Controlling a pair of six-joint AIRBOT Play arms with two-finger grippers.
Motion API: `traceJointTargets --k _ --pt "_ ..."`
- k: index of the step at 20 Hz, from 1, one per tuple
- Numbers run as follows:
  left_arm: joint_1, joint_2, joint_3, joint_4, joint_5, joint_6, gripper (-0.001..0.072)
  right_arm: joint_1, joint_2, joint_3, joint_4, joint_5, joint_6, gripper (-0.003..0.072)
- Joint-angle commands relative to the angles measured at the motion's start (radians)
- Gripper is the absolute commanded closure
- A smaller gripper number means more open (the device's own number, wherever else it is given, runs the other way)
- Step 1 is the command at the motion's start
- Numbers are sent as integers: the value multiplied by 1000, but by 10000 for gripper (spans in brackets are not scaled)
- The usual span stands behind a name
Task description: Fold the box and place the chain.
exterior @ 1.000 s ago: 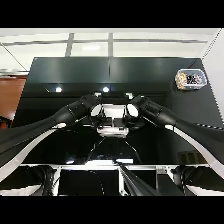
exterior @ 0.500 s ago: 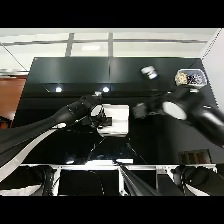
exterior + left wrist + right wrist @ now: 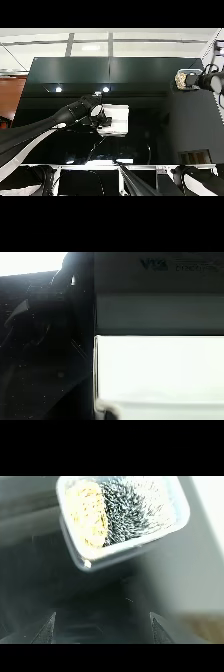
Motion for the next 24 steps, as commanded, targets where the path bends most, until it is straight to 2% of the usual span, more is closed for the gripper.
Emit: traceJointTargets --k 1,4,6,7,8,12,20,22,23,24 --pt "0 0 0 1 -2 0 683 -241 -232 165 378 -51 28 -29" --pt "0 0 0 1 0 0 683 -332 -483 427 582 167 28 -22" --pt "1 0 0 1 1 0 683 -344 -609 550 657 238 28 -19" --pt "1 0 0 1 2 0 683 -340 -655 591 684 239 28 88" --pt "1 0 0 1 2 0 683 -336 -689 618 712 229 31 110" --pt "1 0 0 0 -2 0 683 -329 -744 650 761 120 82 138" --pt "2 0 0 0 -2 0 683 -304 -792 650 758 121 70 155" --pt "2 0 0 0 -6 0 683 -293 -792 650 767 106 -2 531" --pt "2 0 0 0 -9 0 683 -293 -783 650 784 97 -56 670" --pt "2 0 0 0 -14 0 683 -294 -764 650 778 95 -89 671"
